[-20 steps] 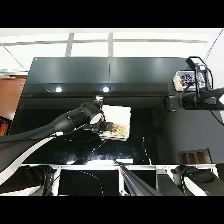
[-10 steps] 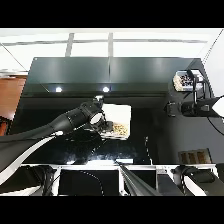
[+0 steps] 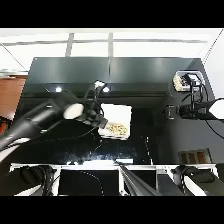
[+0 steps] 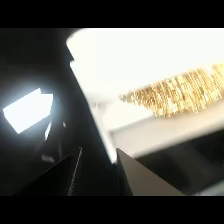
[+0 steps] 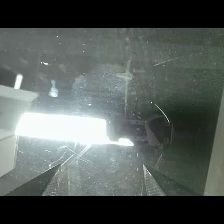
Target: Fold the box and place the chain.
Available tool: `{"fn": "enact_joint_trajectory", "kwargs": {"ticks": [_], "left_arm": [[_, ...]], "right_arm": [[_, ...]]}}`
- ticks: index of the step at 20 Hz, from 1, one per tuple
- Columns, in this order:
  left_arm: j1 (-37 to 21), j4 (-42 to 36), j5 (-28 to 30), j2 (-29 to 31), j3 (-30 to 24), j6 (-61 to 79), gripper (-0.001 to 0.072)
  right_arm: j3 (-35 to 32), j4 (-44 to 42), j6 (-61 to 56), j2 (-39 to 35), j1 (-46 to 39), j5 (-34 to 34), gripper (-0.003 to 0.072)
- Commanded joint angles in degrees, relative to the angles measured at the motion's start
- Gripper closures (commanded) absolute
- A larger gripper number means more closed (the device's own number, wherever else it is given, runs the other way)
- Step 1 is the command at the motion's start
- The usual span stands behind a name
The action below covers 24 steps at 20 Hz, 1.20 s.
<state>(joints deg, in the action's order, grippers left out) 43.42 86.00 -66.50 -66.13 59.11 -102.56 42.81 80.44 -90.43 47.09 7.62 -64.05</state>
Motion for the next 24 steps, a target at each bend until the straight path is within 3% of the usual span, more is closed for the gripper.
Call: {"fn": "enact_joint_trajectory", "kwargs": {"ticks": [1, 3, 4, 6, 8, 9, 10, 11, 15, 16, 20, 24], "left_arm": [[-8.5, -9.2, 3.1, 10.4, -5.1, 21.8, 0.0416], [-19.6, -22.6, 5.9, 15.0, -12.4, 35.1, 0.0416], [-26.0, -33.9, 6.1, 16.5, -16.9, 46.0, 0.0416], [-37.4, -56.7, 1.5, 16.5, -24.8, 68.2, 0.0416], [-45.0, -69.7, -1.5, 14.7, -31.4, 83.4, 0.0415], [-46.8, -70.5, -1.2, 13.8, -33.4, 90.8, 0.0375], [-47.3, -69.9, -0.8, 12.6, -35.0, 100.2, 0.0049], [-46.9, -68.5, 0.2, 11.1, -35.7, 107.2, -0.0005], [-38.6, -57.2, 9.2, 6.2, -34.5, 121.9, -0.0003], [-36.0, -54.1, 8.6, 4.1, -33.5, 125.1, -0.0003], [-27.7, -53.5, 9.6, -4.0, -30.1, 129.5, -0.0002], [-28.3, -53.2, 8.9, -7.3, -26.4, 126.0, -0.0002]], "right_arm": [[-0.1, 0.0, 0.0, 0.0, 0.0, 0.0, 0.0095], [-0.1, -0.1, -0.9, 0.0, 0.0, -0.3, 0.0095], [-0.1, -0.1, -1.7, 0.0, 0.0, -0.2, 0.0095], [-0.1, -0.1, -3.2, 0.0, 0.0, -0.3, 0.0095], [-0.1, -0.1, -3.9, 0.0, 0.0, -0.3, 0.0095], [-0.1, 0.0, -3.9, 0.0, 0.0, -0.3, 0.0095], [-0.1, 0.1, -3.9, 0.0, 0.0, -0.3, 0.0095], [-0.1, 0.1, -3.9, 0.0, 0.0, -0.2, 0.0095], [-0.1, 0.1, -4.5, 0.0, 0.0, -0.2, 0.0095], [-0.1, 0.1, -4.6, 0.0, 0.0, -0.2, 0.0095], [-0.1, 0.0, -5.8, 0.0, 0.0, -0.2, 0.0095], [-0.1, -0.1, -6.3, 0.0, 0.0, -0.2, 0.0095]]}}
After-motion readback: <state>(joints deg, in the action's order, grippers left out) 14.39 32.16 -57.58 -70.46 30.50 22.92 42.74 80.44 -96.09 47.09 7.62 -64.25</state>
